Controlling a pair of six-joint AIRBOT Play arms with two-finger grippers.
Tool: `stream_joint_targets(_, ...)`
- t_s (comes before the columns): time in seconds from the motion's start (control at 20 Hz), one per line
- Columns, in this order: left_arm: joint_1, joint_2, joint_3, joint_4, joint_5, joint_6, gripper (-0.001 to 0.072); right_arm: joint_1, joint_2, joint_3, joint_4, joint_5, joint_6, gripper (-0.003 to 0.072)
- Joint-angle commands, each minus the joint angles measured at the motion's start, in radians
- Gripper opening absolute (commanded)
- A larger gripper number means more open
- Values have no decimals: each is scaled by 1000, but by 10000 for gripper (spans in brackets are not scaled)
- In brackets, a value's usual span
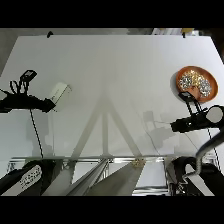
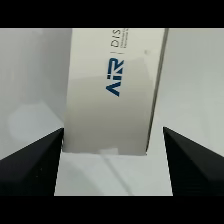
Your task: Fold the box and place the chain.
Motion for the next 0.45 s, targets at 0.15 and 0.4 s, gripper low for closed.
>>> stream_joint_targets(0.15, -76, 142, -1, 5, -11, -6, 694, 0, 1, 0, 0, 0, 0, 17)
stream_joint_targets(0.4, -102, 160, -1, 6, 7, -6, 694, 0, 1, 0, 0, 0, 0, 17)
